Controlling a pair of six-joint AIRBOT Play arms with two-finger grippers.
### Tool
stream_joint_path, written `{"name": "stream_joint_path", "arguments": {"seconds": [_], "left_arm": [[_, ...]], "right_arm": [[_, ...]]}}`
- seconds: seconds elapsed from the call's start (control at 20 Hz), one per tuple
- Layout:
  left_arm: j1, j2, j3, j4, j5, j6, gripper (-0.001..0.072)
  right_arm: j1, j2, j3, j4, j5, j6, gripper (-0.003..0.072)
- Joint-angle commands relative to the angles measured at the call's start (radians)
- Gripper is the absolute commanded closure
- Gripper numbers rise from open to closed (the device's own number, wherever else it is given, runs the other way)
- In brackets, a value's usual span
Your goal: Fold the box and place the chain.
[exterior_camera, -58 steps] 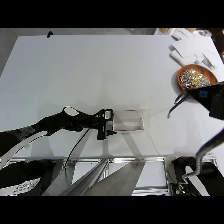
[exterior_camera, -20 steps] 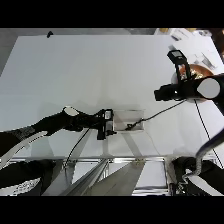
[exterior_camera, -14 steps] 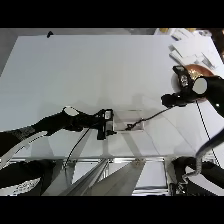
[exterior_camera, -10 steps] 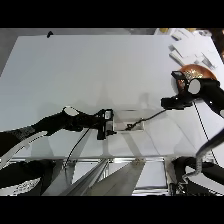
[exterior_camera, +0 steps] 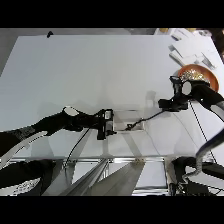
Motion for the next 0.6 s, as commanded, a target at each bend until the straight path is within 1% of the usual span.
{"name": "stream_joint_path", "arguments": {"seconds": [0.0, 0.1, 0.15, 0.25, 0.35, 0.45, 0.55], "left_arm": [[0.0, 0.0, 0.0, 0.0, 0.0, 0.0, 0.0639], [0.0, 0.0, 0.0, 0.0, 0.0, 0.0, 0.0639], [0.0, 0.0, 0.0, 0.0, 0.0, 0.0, 0.0639], [0.0, 0.0, 0.0, 0.0, 0.0, 0.0, 0.0639], [0.0, 0.0, 0.0, 0.0, 0.0, 0.0, 0.0639], [0.0, 0.0, 0.0, 0.0, 0.0, 0.0, 0.0639], [0.0, 0.0, 0.0, 0.0, 0.0, 0.0, 0.0639]], "right_arm": [[0.0, -0.007, -0.001, -0.001, -0.034, 0.007, 0.05], [0.0, -0.021, -0.001, 0.0, -0.031, 0.006, 0.056], [0.001, -0.024, -0.003, 0.003, -0.027, 0.004, 0.0673], [0.007, -0.009, -0.003, 0.01, 0.006, -0.047, 0.0674], [0.026, 0.045, -0.003, 0.009, 0.035, -0.095, 0.0674], [0.056, 0.134, -0.003, 0.01, 0.06, -0.1, 0.0674], [0.098, 0.241, -0.003, 0.02, 0.108, -0.1, 0.0674]]}}
